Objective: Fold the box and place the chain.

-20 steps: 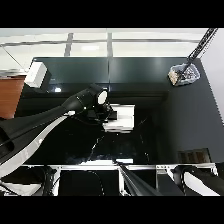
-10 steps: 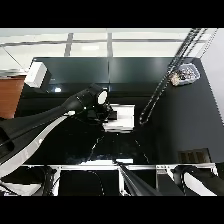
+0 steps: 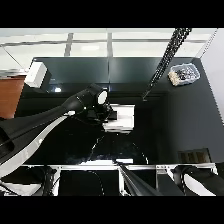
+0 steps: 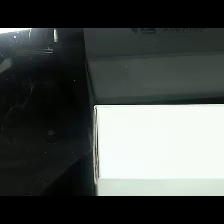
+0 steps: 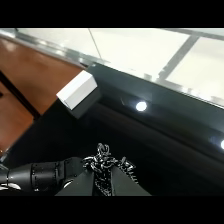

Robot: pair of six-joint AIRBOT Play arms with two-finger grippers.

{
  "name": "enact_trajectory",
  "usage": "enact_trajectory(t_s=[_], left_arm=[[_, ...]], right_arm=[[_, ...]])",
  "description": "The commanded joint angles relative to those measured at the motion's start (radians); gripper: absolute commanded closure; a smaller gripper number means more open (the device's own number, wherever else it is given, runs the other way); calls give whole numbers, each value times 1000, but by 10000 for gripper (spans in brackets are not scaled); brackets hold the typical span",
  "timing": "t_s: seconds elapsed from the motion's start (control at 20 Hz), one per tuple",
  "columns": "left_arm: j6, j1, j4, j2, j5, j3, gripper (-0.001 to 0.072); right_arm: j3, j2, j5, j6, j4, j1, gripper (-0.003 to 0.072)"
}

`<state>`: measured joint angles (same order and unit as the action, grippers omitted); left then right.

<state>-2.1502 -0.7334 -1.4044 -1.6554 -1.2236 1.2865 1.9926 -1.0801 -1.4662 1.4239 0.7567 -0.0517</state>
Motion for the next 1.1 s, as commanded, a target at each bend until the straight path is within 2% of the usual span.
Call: enact_trajectory(t_s=[0.0,0.15,0.55,1.05], left_arm=[[0,1,0,0,0,0,684],[0,1,0,0,0,0,684],[0,1,0,0,0,0,684],[0,1,0,0,0,0,684]], right_arm=[[-2,1,-23,-21,3,-6,670],[-67,1,-102,-45,12,-8,670],[-383,-2,-90,-77,2,-163,670],[-883,-2,204,-111,-49,-245,670]])
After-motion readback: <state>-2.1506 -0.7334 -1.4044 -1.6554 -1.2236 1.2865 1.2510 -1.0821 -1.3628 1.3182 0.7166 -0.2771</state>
